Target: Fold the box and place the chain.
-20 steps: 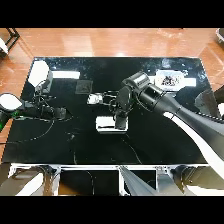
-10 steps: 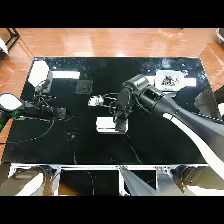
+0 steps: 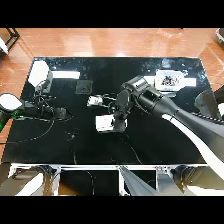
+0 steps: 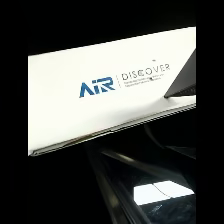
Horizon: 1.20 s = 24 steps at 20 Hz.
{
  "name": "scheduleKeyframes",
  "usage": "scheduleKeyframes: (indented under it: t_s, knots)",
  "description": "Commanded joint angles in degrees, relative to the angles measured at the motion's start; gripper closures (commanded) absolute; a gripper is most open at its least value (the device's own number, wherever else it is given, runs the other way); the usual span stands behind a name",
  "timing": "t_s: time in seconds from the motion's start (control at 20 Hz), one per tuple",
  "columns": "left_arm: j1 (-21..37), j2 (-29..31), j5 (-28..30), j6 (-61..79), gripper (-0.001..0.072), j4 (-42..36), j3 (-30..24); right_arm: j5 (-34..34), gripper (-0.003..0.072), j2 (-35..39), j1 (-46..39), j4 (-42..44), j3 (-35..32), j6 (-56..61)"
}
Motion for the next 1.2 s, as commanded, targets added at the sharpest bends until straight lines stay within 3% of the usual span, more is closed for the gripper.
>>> scheduleKeyframes:
  t_s: [0.0,0.35,0.4,0.45,0.5,0.6,0.75,1.15]
  knots:
    - [0.1,0.0,0.4,0.0,0.0079,0.0,0.0,0.2,0.0306,0.8,0.0,-0.3,0.0,3.2]
    - [0.0,0.0,0.4,0.0,0.0079,0.0,0.0,0.2,0.0306,4.8,-3.7,1.6,0.5,12.0]
    - [0.0,0.0,0.4,0.0,0.0078,0.0,0.0,0.2,0.0368,6.0,-6.1,3.4,0.5,15.8]
    - [0.0,0.0,0.4,0.0,0.0079,0.0,0.0,-0.3,0.0589,6.9,-9.1,5.9,0.4,20.5]
    - [0.0,0.0,0.4,0.0,0.0079,0.0,0.0,-1.2,0.0669,7.4,-13.2,9.6,0.0,25.0]
    - [0.0,0.0,0.4,0.0,0.0079,-0.2,0.0,-2.1,0.0667,7.6,-19.7,21.4,-4.2,24.2]
    - [-0.1,0.0,0.4,0.0,0.0079,-0.5,0.0,3.8,0.0668,6.5,-23.0,33.6,-13.5,24.2]
    - [-0.1,0.0,0.2,0.3,0.0079,-0.5,0.0,5.7,0.0667,-1.1,-21.9,37.8,-14.9,23.9]
